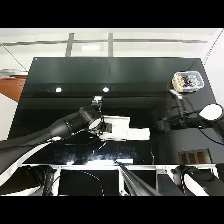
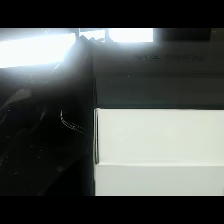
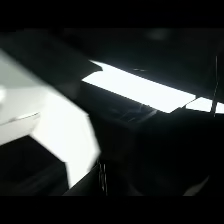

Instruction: Fold the box and place the chain.

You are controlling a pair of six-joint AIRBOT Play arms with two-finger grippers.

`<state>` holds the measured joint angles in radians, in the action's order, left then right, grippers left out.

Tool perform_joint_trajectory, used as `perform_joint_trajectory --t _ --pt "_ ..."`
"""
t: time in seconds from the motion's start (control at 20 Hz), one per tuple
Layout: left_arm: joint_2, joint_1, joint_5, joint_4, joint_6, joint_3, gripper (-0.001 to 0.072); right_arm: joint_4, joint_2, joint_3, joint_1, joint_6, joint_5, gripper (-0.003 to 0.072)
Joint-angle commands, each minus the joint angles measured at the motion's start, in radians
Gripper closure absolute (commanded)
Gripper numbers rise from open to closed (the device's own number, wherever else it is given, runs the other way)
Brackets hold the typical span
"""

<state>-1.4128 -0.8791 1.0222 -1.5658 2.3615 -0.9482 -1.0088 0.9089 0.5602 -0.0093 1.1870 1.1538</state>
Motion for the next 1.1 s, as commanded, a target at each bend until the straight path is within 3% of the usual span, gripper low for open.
perform_joint_trajectory --t 0.0,0.2,0.55,0.7,0.8,0.85,1.05 --pt "0.000 0.001 0.005 0.000 0.000 0.000 0.0679 -0.057 0.013 -0.053 -0.119 0.243 -0.006 0.0644" --pt "0.000 0.001 0.004 0.000 -0.001 0.000 0.0678 0.089 0.126 -0.122 -0.092 0.190 0.001 0.0644" --pt "0.000 0.001 0.005 0.000 -0.001 0.000 0.0679 0.241 0.249 -0.124 0.158 0.087 -0.125 0.0622" --pt "0.000 0.001 0.005 0.000 0.000 0.000 0.0678 0.382 0.249 -0.122 0.186 -0.056 -0.103 0.0215" --pt "0.000 0.001 0.010 0.000 0.000 0.000 0.0678 0.434 0.249 -0.106 0.186 -0.141 -0.053 0.0020" --pt "0.000 0.001 0.011 0.000 0.000 0.000 0.0678 0.432 0.249 -0.092 0.186 -0.142 -0.039 -0.0009" --pt "0.000 0.001 0.011 0.000 -0.001 0.000 0.0678 0.433 0.249 -0.029 0.186 -0.140 -0.002 -0.0008"
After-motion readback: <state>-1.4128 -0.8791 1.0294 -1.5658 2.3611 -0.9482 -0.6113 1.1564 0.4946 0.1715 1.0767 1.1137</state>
